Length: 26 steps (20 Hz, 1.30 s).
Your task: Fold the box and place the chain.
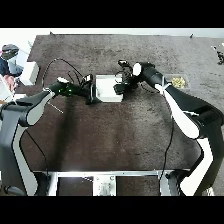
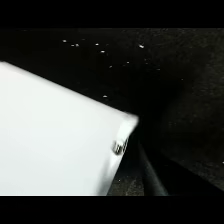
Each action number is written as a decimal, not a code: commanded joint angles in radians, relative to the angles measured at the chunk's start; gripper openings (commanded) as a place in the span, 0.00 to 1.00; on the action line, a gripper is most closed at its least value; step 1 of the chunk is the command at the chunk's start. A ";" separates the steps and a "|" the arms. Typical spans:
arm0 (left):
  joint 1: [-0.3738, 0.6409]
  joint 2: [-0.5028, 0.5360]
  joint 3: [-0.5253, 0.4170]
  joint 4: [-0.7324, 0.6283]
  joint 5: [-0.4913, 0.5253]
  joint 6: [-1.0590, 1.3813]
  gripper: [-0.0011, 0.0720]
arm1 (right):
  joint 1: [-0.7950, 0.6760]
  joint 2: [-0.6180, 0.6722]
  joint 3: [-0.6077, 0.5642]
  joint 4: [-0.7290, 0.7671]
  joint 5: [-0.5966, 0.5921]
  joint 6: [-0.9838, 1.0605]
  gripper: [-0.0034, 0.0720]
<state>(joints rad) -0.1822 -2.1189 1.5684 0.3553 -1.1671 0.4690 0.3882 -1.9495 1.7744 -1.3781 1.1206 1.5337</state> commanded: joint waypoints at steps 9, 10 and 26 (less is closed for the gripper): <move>0.000 0.000 0.000 0.000 0.000 0.001 0.33 | 0.076 -0.054 0.081 -0.256 0.070 0.285 0.43; 0.000 0.000 0.000 0.000 0.000 0.001 0.33 | 0.076 -0.054 0.080 -0.256 0.071 0.290 0.43; 0.000 0.000 0.000 0.000 0.000 0.001 0.33 | 0.089 -0.089 0.080 -0.257 0.059 0.376 0.08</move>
